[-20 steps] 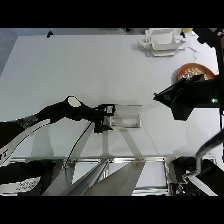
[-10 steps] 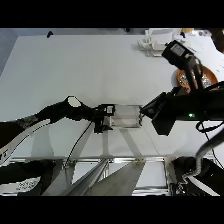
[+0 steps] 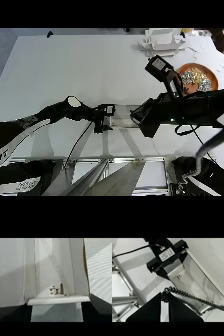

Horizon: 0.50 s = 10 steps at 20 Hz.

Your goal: Fold the box and place the chain.

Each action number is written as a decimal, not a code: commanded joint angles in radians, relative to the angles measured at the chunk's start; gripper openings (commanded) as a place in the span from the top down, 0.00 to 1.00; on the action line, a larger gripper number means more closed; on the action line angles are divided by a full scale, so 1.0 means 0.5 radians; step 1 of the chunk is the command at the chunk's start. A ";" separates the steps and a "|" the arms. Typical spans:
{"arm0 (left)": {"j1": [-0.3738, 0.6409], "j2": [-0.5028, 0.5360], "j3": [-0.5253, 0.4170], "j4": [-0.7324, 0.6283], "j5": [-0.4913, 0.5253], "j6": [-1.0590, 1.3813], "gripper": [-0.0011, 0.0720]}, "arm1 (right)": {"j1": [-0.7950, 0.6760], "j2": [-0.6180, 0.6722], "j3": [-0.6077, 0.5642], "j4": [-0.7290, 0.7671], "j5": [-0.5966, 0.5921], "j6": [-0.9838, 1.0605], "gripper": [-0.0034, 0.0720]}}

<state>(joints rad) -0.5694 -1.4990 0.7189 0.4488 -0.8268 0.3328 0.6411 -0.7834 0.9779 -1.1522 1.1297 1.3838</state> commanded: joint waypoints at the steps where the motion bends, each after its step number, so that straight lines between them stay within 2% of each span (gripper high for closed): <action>1: 0.001 0.000 0.001 0.001 0.001 0.001 0.64 | 0.018 -0.005 -0.204 -0.005 -0.215 0.001 0.93; 4: 0.001 0.000 0.001 0.001 0.001 0.001 0.64 | 0.018 -0.074 -0.396 -0.002 -0.323 0.002 0.93; 8: 0.001 0.000 0.001 0.001 0.001 0.001 0.64 | 0.018 -0.243 -0.544 0.003 -0.333 0.001 0.93; 9: 0.001 0.000 0.001 0.001 0.001 0.001 0.64 | 0.018 -0.280 -0.555 0.004 -0.346 0.002 0.91; 10: 0.001 0.000 0.001 0.001 0.000 0.001 0.64 | 0.018 -0.301 -0.555 0.008 -0.358 0.002 0.82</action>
<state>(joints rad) -0.5694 -1.4990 0.7189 0.4488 -0.8268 0.3328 0.6491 -0.8906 0.7322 -1.1522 0.9737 1.3838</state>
